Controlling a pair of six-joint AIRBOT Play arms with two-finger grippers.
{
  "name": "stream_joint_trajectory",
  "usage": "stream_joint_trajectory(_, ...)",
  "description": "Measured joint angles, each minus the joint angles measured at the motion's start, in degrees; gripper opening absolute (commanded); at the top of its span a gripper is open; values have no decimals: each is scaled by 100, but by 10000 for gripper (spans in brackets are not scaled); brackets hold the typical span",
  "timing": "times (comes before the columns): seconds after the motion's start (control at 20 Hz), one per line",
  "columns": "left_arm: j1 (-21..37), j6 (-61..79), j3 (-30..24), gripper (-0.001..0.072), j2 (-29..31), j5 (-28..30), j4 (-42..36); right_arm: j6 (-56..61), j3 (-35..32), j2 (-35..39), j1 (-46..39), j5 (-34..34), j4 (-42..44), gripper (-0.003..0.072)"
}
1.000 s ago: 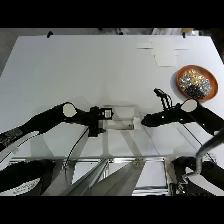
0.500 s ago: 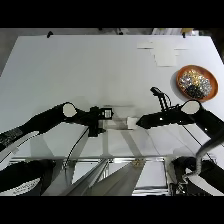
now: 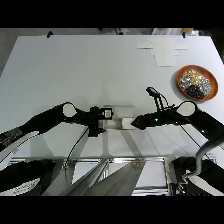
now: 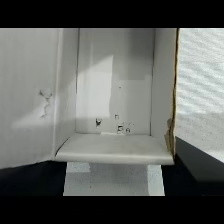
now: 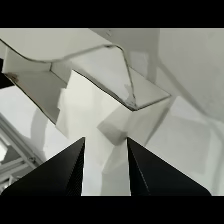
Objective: Fold the box and place the chain.
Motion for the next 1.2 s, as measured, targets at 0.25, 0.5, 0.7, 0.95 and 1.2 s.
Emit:
stream_joint_trajectory(0.25,2,-7,0,313,0,-2,-2,1303,361,-151,616,-289,-850,352)
stream_joint_trajectory(0.5,0,11,0,313,0,0,2,2909,555,-236,1062,-407,-1991,352)
stream_joint_trajectory(0.7,0,9,0,313,0,0,2,3620,640,-297,1296,-422,-2465,352)
stream_joint_trajectory(0.95,0,7,0,313,0,0,2,4308,1005,-645,1624,-376,-2796,348)
stream_joint_trajectory(1.2,0,0,0,313,0,0,2,5364,1469,-1169,1941,50,-3434,347)
